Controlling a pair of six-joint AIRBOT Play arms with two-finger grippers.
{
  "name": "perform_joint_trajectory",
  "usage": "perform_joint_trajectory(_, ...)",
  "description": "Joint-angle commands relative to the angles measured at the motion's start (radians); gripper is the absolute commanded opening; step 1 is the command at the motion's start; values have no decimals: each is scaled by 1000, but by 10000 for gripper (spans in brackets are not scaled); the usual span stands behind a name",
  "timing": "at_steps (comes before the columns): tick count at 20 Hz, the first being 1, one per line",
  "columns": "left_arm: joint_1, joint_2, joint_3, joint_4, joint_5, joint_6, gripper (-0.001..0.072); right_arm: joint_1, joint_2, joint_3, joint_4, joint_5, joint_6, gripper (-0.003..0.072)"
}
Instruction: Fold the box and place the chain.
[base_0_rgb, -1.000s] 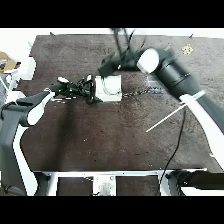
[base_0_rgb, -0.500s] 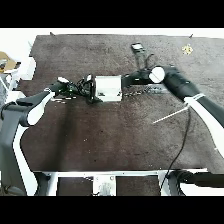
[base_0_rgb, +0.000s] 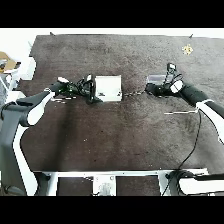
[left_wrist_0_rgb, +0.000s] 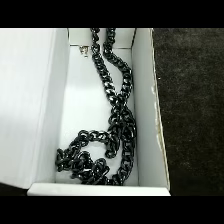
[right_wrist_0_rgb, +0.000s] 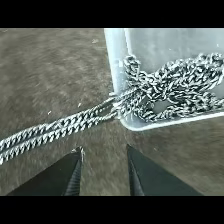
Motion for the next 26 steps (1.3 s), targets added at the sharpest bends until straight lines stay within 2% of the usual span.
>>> perform_joint_trajectory(1, 0, 0, 0, 0, 0, 0, 414, 10, -82, -14, 132, -143, -30, 315)
perform_joint_trajectory(4, 0, 0, 0, 0, 0, 0, 414, 25, -116, -14, 167, -192, -29, 313)
perform_joint_trajectory(6, 0, 0, 0, 0, 0, 0, 414, 25, -119, -14, 173, -209, -30, 162)
perform_joint_trajectory(8, 0, 0, 0, 0, 0, 0, 414, 25, -118, -14, 173, -221, -29, 115)
perform_joint_trajectory(9, 0, 0, 0, 0, 0, 0, 414, 25, -118, -14, 173, -220, -29, 35)
perform_joint_trajectory(13, 0, 0, 0, 0, 0, 0, 414, 27, -89, -14, 172, -204, -39, 2)
perform_joint_trajectory(19, 0, 0, 0, 0, 0, 0, 414, 125, 137, -14, 169, -98, -90, 2)
perform_joint_trajectory(22, 0, 0, 0, 0, 0, 0, 414, 233, 279, 0, 169, -164, -102, 3)
perform_joint_trajectory(24, 0, 0, 0, 0, 0, 0, 414, 321, 337, 64, 161, -236, -143, 3)
perform_joint_trajectory(26, 0, 0, 0, 0, 0, 0, 414, 400, 340, 161, 114, -282, -161, 2)
